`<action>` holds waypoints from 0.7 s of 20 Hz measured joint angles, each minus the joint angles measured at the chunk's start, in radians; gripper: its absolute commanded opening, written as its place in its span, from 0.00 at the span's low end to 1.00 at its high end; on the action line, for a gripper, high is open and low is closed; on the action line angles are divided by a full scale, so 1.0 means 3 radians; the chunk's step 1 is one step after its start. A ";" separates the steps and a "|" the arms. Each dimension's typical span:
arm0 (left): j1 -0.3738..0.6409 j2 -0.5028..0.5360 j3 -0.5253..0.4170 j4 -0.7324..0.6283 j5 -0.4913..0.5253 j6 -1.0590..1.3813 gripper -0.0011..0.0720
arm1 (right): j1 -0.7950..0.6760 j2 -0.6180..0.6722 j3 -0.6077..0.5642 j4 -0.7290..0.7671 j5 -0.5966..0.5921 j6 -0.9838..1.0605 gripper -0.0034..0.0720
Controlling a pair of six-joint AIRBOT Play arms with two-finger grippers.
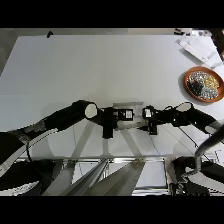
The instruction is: Fold the box and place the chain.
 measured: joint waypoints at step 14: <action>0.0381 0.0989 -0.0298 0.0003 -0.0463 -0.1278 0.02 | 0.0000 0.0000 0.0000 0.0003 -0.0001 0.0008 0.63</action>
